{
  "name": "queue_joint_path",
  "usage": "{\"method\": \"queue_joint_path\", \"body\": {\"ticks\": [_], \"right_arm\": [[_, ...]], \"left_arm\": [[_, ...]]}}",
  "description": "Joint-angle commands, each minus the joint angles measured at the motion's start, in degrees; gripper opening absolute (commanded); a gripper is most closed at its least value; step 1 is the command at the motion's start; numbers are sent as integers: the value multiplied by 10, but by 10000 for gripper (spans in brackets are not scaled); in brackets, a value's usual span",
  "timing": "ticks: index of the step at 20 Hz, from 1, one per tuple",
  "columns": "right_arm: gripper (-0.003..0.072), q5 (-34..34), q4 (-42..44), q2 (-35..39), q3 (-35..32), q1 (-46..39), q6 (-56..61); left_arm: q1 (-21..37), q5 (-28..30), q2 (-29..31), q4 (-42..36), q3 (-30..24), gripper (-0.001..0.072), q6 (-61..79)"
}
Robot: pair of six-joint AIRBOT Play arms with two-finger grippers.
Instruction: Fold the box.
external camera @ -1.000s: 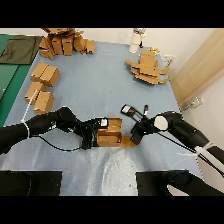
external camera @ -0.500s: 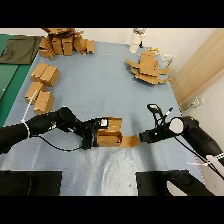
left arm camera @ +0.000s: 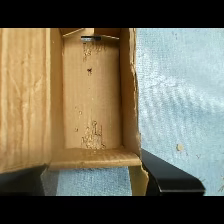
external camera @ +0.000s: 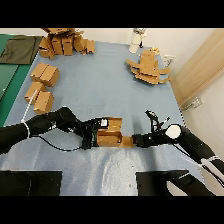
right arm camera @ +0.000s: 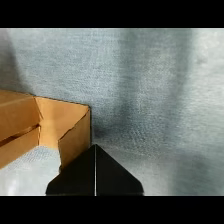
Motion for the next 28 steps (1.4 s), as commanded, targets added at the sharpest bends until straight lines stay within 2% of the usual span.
{"method": "queue_joint_path", "body": {"ticks": [1,12,16,17,18,21,23,27,28], "right_arm": [[3,-13,31,-6,-3,0,-11],[3,-17,87,0,-3,0,-32],[9,-10,198,24,-2,0,-104],[74,-3,206,31,2,0,-105],[108,5,201,35,8,0,-105],[108,8,195,35,12,0,-105],[105,15,220,25,11,0,-104],[108,-7,233,16,11,0,-146],[224,-6,231,16,11,0,-146]], "left_arm": [[0,0,0,0,0,314,0],[0,0,0,0,0,315,0],[0,0,0,0,0,314,0],[0,0,0,0,0,314,0],[0,0,0,0,0,314,0],[0,0,0,0,0,314,0],[0,0,0,0,0,314,0],[0,0,0,0,0,314,0],[0,0,0,0,0,314,0]]}}
